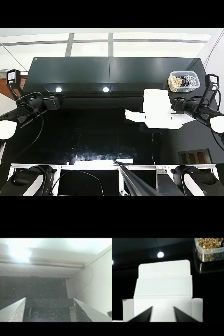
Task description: Fold the box and place the chain.
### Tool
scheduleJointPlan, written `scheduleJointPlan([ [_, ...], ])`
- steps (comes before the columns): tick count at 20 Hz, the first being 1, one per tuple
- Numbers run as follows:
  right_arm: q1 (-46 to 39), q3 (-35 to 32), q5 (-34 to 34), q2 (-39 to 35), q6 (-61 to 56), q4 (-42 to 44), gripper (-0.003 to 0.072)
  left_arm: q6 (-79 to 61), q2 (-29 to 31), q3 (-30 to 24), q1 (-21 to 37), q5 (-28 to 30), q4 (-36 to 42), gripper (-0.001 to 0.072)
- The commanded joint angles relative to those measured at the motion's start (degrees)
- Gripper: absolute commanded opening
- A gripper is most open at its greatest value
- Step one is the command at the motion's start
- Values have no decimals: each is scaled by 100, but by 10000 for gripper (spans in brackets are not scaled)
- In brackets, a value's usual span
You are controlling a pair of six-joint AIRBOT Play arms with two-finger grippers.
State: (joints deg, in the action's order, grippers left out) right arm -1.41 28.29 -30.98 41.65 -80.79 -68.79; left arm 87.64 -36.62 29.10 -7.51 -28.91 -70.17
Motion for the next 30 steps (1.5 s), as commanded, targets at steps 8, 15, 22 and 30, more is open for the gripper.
scheduleJointPlan([
  [8, -4345, 1690, -2288, 1952, -256, -514, 699, -2, -90, 24, -7, -459, 232, 699],
  [15, -4868, 2354, -4618, 3945, 2594, 2406, 698, -2, -90, 24, -7, -590, 363, 699],
  [22, -3593, 2656, -4588, 4282, 2634, 1274, 470, -2, -90, 24, -7, -590, 358, 699],
  [30, -3523, 2660, -5888, 4205, 2796, 1403, 33, -2, -90, 24, -7, -603, 361, 699],
])
